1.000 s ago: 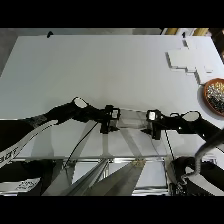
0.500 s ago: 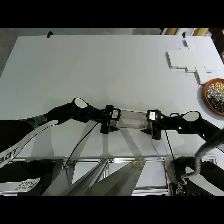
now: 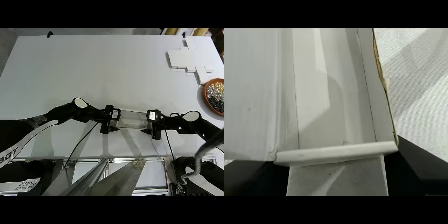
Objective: Fold the box and place the chain.
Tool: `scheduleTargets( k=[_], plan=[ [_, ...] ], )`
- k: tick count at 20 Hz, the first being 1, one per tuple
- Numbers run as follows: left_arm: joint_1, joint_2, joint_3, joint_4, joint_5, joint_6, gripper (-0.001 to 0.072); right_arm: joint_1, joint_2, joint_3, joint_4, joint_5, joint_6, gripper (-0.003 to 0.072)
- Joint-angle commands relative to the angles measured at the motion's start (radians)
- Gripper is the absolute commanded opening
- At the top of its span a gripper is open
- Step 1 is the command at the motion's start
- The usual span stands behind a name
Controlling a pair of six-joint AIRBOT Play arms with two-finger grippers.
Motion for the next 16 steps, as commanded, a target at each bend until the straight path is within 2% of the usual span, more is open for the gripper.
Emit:
scheduleTargets(
  k=[1,3,4,5,6,10,12,16],
  plan=[
    [-0.001,0.000,-0.001,0.001,0.000,0.000,0.0030,0.000,0.000,0.000,0.002,-0.003,0.000,0.0393],
    [-0.001,0.000,-0.001,0.000,0.000,0.000,0.0030,0.000,0.001,0.000,-0.002,0.009,0.044,0.0395],
    [-0.001,0.000,-0.001,0.000,0.000,0.000,0.0030,0.000,0.001,0.000,-0.007,0.007,0.056,0.0451],
    [-0.001,0.000,-0.001,0.000,0.000,0.000,0.0030,0.000,0.005,0.000,-0.028,-0.002,0.057,0.0606],
    [0.000,0.000,-0.001,0.000,-0.001,0.000,0.0030,0.000,0.022,0.000,-0.068,-0.002,0.058,0.0687],
    [0.000,0.000,-0.001,0.000,0.000,0.000,0.0030,0.000,0.175,0.000,-0.360,0.010,0.256,0.0688],
    [0.000,0.000,-0.001,0.000,0.000,0.000,0.0030,0.000,0.269,0.000,-0.475,0.060,0.338,0.0687],
    [0.000,0.000,-0.001,0.000,-0.001,0.000,0.0030,0.000,0.338,0.000,-0.460,0.126,0.376,0.0676]
  ],
)
